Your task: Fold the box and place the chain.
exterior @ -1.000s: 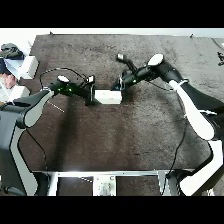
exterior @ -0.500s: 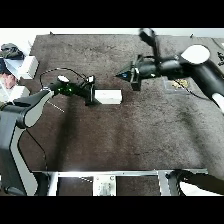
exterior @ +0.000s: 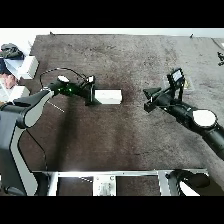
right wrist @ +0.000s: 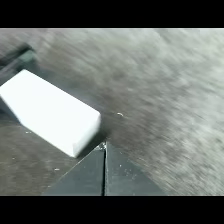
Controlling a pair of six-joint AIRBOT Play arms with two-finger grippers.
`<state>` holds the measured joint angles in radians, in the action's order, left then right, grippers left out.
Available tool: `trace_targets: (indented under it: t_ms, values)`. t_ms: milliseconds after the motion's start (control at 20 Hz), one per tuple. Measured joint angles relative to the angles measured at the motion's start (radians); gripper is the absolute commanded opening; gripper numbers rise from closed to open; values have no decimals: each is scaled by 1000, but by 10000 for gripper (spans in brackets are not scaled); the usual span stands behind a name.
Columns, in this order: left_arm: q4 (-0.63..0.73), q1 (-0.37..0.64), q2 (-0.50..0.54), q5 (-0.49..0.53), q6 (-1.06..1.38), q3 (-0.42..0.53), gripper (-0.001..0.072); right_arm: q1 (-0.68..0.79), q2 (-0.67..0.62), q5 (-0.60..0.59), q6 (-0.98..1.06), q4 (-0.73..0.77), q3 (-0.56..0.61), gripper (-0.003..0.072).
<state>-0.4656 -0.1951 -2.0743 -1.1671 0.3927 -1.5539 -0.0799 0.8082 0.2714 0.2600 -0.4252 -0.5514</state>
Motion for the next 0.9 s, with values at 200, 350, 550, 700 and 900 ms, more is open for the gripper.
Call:
trace_targets:
  t_ms: [200,350,550,700,900]
  values:
    - [1,0,0,0,0,0,123,0,-27,-62,-1,6,55,-14]
    - [2,0,0,-1,0,0,124,0,-33,-79,-2,6,68,-14]
    - [3,0,0,-1,0,0,123,0,-37,-89,-2,6,74,-14]
    - [6,0,0,-2,0,0,12,0,-37,-90,-2,6,75,-14]
    - [71,28,42,6,-41,-51,11,0,-37,-95,-2,6,76,-15]
